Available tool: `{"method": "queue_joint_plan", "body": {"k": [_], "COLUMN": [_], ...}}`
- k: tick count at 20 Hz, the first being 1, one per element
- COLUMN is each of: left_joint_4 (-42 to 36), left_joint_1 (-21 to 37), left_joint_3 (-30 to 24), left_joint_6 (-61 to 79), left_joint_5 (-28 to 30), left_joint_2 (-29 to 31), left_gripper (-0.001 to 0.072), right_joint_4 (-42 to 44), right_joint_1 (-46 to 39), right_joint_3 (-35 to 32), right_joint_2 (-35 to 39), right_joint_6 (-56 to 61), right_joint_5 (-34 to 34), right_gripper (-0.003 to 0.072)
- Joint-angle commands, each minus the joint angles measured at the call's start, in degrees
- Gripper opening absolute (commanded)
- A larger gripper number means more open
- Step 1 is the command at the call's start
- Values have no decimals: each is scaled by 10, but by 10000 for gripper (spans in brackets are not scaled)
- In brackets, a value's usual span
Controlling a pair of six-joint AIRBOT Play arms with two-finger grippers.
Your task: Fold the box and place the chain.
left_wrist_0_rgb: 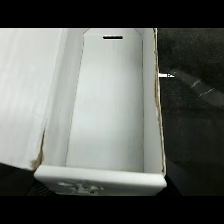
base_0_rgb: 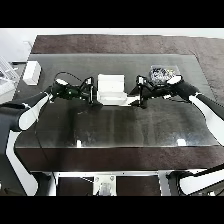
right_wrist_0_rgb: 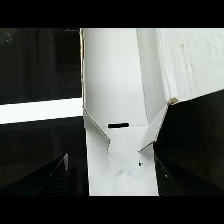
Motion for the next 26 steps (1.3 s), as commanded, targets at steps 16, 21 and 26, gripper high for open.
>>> {"method": "queue_joint_plan", "body": {"k": [16, 21, 26], "left_joint_4": [0, 0, 0], "left_joint_1": [0, 0, 0], "left_joint_3": [0, 0, 0], "left_joint_6": [0, 0, 0], "left_joint_5": [0, 0, -1], "left_joint_2": [0, 0, 0], "left_gripper": [558, 558, 558], "right_joint_4": [90, 110, 113], "right_joint_1": [45, 71, 71], "right_joint_3": [6, 7, 7], "right_joint_2": [-36, -49, -50], "right_joint_6": [-50, -71, -79], "right_joint_5": [-36, -75, -75], "right_gripper": [332, 332, 572]}}
